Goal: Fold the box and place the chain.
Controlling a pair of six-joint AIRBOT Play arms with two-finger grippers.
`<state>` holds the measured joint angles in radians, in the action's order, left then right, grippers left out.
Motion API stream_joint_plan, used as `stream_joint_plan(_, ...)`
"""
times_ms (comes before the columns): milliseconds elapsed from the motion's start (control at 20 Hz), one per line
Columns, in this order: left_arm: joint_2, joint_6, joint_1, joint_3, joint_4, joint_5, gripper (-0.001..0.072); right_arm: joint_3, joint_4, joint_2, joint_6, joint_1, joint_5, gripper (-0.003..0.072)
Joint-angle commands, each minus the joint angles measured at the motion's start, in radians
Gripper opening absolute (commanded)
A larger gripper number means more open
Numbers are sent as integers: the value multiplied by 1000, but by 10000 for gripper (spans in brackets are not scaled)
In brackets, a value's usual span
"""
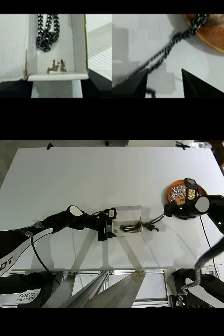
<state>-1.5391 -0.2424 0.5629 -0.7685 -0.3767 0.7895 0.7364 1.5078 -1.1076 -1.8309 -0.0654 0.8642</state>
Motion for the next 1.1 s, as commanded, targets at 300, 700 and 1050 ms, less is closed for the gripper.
stream_joint_plan(300, 1, 0, 0, 0, 0, 0, 366, -6, 198, -163, -388, 1, -171, 455)
stream_joint_plan(700, 1, 0, 0, 0, 0, 0, 366, -6, 189, -214, -387, 1, -266, 270)
stream_joint_plan(1050, 1, 0, 0, 0, 0, 0, 366, -6, 170, -217, -380, -9, -221, 8)
